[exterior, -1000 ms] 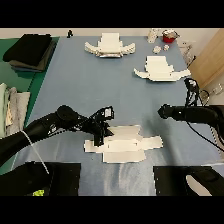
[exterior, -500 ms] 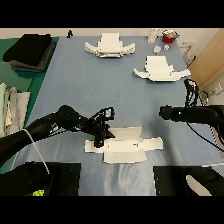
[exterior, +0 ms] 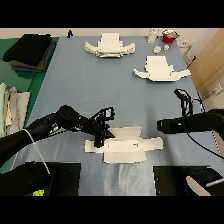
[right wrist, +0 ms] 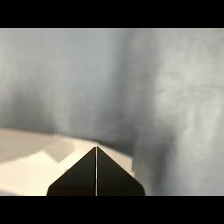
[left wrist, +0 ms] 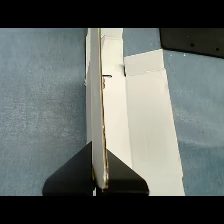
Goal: Fold the box.
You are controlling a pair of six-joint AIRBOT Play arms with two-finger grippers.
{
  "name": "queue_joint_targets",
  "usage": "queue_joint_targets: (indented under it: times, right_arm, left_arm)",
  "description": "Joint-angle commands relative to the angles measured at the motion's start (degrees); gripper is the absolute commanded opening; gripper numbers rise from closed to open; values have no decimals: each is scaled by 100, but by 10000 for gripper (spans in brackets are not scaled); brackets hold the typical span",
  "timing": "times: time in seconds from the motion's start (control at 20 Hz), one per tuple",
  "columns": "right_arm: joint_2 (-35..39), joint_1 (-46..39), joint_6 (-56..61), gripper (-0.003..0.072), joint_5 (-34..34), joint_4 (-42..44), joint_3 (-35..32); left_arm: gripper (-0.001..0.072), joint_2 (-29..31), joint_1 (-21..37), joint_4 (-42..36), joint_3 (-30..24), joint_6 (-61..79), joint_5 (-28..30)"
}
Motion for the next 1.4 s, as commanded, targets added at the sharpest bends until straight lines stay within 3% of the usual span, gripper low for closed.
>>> queue_joint_targets:
  times: [0.0, 0.2, 0.35, 0.4, 0.45, 0.5, 0.6, 0.75, 0.9, 1.35]
  right_arm:
    - [612, 1019, 37, 0, -848, 44, -50]
    - [960, 3241, 142, 0, -649, -188, -496]
    - [669, 5189, 415, 6, 422, -1141, -817]
    - [446, 5665, 415, 132, 678, -1513, -846]
    - [162, 6054, 420, 402, 894, -1904, -833]
    - [-103, 6299, 490, 506, 1062, -2170, -817]
    - [-632, 6474, 503, 575, 1292, -2533, -815]
    - [-1154, 6472, 1025, 584, 1408, -3366, -813]
    - [-1209, 6472, 2052, 582, 1366, -4426, -686]
    - [-1099, 6472, 2907, 584, 868, -4752, -367]
  left_arm:
    - [13, 0, -2, 4, -4, 2, -2]
    - [13, 0, -2, 4, -4, 2, -2]
    - [13, 0, -2, 4, -4, 2, -2]
    - [13, 0, -2, 4, -4, 2, -2]
    - [13, 0, -2, 4, -4, 2, -2]
    - [13, 0, -2, 4, -4, 2, -2]
    - [13, 0, -4, 4, -4, 2, -4]
    - [13, 0, -4, 4, -4, 2, -2]
    - [13, 0, -4, 4, -4, 2, -7]
    - [13, 0, -4, 4, -4, 2, -2]
